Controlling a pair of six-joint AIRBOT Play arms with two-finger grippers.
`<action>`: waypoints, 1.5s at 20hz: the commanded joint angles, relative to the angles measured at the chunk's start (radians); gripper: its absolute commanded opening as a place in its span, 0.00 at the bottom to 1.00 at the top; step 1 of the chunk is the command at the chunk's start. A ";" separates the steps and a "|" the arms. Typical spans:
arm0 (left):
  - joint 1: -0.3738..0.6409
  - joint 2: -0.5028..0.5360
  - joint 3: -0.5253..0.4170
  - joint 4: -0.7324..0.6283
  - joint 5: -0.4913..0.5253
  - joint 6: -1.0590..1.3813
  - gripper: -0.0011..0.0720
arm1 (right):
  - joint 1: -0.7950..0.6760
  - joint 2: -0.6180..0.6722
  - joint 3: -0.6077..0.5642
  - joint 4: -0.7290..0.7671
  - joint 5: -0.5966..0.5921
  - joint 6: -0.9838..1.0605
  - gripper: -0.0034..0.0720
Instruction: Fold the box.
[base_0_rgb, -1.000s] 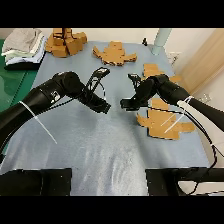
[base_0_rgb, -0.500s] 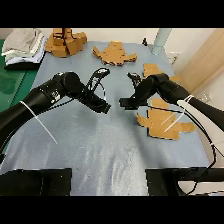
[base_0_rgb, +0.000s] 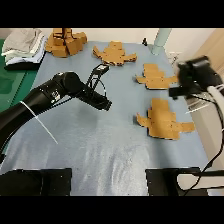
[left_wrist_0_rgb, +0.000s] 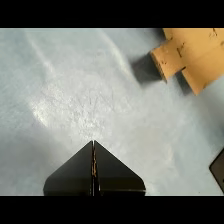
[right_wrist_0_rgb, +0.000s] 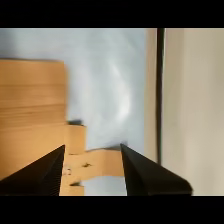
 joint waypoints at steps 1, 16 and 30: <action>0.001 -0.001 0.001 -0.037 0.057 -0.001 0.04 | -0.307 0.000 -0.090 0.240 0.004 -0.149 0.76; 0.001 0.000 0.002 -0.120 0.048 -0.003 0.91 | -0.690 -0.096 -0.220 0.803 -0.137 -0.763 0.44; 0.193 0.086 -0.028 -0.103 -0.309 0.028 0.91 | -0.124 0.197 -0.676 1.136 0.261 -0.634 0.45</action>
